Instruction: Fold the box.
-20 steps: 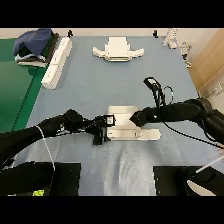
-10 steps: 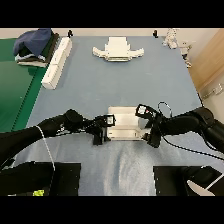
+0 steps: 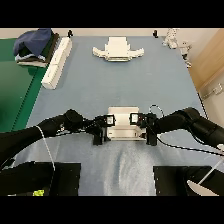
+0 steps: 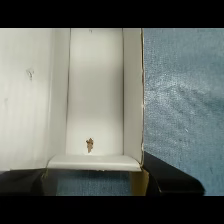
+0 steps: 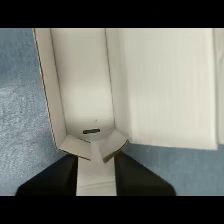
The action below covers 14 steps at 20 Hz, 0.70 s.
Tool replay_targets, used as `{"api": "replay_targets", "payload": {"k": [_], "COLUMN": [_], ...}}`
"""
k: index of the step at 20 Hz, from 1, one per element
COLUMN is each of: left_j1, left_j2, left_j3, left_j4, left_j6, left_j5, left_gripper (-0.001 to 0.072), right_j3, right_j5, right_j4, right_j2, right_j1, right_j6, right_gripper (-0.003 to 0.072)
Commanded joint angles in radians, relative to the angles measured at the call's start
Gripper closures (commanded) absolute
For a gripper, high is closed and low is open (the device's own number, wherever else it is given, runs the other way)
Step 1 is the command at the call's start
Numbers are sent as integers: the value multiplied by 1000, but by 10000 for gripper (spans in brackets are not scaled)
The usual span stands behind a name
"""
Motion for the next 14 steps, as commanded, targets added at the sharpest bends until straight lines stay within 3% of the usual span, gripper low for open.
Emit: {"api": "replay_targets", "payload": {"k": [1,3,5,7,13,14], "left_j1": [0,1,0,1,0,0], "left_j2": [-1,-1,-1,-1,-1,-1], "left_j3": [1,1,1,1,1,1], "left_j4": [0,0,0,0,0,0], "left_j6": [0,0,0,0,0,0], "left_j5": [0,0,0,0,0,0], "left_gripper": [292,292,292,292,292,292], "right_j3": [-1,0,0,0,0,0], "right_j5": [50,62,68,66,67,67], "right_j4": [32,48,71,109,191,199], "right_j2": [-22,-28,-34,-34,-77,-78], "right_j1": [0,0,0,1,1,1], "right_j6": [-87,-104,-119,-132,-172,-180], "right_gripper": [405,539,547,607,602,574]}}
